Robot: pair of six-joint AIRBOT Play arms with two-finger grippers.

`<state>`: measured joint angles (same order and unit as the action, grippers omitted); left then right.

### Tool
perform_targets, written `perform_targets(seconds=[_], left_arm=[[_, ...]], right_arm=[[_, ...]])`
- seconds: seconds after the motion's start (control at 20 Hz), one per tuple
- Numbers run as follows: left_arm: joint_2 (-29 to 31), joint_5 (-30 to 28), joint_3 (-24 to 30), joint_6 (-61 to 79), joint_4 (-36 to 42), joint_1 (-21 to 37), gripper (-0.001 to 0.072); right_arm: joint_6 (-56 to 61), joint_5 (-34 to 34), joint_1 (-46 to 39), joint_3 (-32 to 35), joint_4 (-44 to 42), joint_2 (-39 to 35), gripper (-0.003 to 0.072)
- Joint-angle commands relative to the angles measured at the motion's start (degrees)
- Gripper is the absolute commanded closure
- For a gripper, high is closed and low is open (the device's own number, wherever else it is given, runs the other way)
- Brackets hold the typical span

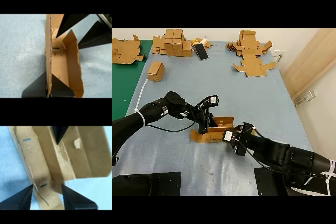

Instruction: Fold the box.

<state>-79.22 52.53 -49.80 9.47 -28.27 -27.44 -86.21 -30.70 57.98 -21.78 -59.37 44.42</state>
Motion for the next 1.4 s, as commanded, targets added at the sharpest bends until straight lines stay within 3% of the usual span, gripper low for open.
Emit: perform_targets(seconds=[0.0,0.2,0.5,0.7,0.8,0.85,1.1,1.35], left_arm=[[0.0,0.0,0.0,0.0,0.0,0.0,0.0698],[0.0,0.0,0.0,0.0,0.0,0.0,0.0698],[0.0,0.0,0.0,0.0,0.0,0.0,0.0698],[0.0,0.0,0.0,0.0,0.0,0.0,0.0698],[0.0,0.0,0.0,0.0,0.0,0.0,0.0698],[0.0,0.0,0.0,0.0,0.0,0.0,0.0698],[0.0,0.0,0.0,0.0,0.0,0.0,0.0698],[0.0,0.0,0.0,0.0,0.0,0.0,0.0698]], right_arm=[[-12.9,1.9,-5.3,0.0,-9.5,-2.7,0.0113],[-24.4,6.5,-9.9,0.0,-17.1,-0.7,0.0113],[-29.8,9.9,-14.8,0.0,-22.6,2.7,0.0113],[-55.4,9.8,-20.0,-0.1,-47.6,4.4,0.0113],[-69.2,4.3,-22.8,-0.6,-60.9,5.5,0.0113],[-73.0,0.5,-23.8,-1.4,-63.5,5.8,0.0113],[-80.0,-2.9,-26.7,-4.2,-65.1,7.5,0.0113],[-83.8,-5.7,-27.4,-7.4,-66.6,13.9,0.0113]])
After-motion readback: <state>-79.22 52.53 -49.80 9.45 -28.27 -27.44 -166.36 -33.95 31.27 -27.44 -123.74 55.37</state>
